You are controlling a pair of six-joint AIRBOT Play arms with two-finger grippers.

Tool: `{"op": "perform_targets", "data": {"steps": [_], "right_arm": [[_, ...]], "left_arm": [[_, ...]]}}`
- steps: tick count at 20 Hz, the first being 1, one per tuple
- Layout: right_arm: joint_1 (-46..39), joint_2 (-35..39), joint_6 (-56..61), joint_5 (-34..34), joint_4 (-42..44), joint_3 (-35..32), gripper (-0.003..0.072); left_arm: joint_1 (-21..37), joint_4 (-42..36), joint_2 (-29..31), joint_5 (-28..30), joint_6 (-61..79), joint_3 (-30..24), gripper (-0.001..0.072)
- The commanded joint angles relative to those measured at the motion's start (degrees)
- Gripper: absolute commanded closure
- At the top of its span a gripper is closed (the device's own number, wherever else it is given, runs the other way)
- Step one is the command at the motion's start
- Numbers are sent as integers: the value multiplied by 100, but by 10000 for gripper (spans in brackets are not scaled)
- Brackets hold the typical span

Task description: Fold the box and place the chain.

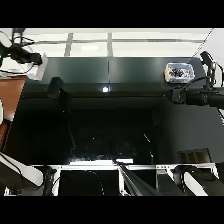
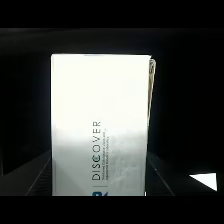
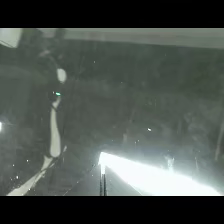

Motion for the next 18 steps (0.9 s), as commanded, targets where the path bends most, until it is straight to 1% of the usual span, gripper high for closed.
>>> {"op": "perform_targets", "data": {"steps": [1,5,6,7,8,10,12,13,14,15,16,17,18], "right_arm": [[-2,2,37,-105,61,0,667],[-2,2,37,-186,61,0,667],[-2,2,37,-166,61,0,667],[-2,2,37,-164,61,0,667],[-2,2,37,-170,59,0,667],[-2,2,31,-179,52,0,667],[-2,2,28,-234,52,0,667],[7,2,4,-306,42,-2,668],[55,2,-81,-461,33,-33,667],[149,0,-133,-704,33,-103,667],[297,-9,-201,-1003,33,-212,667],[457,-31,-306,-1261,2,-337,667],[634,-85,-361,-1488,-170,-474,667]], "left_arm": [[525,-177,-730,-72,-129,531,374],[538,-173,-1117,-308,-129,531,373],[538,-120,-1128,-332,-133,533,295],[535,-74,-1091,-332,-170,557,49],[531,0,-1001,-385,-201,636,0],[511,55,-675,-474,-216,868,0],[470,48,-94,-411,-492,863,3],[433,7,234,-487,-807,861,32],[393,-94,560,-704,-1134,846,137],[343,-275,852,-1016,-1305,798,447],[284,-619,1172,-1344,-1252,636,678],[205,-981,1502,-1526,-1180,332,684],[61,-1268,1910,-1523,-1163,-162,685]]}}
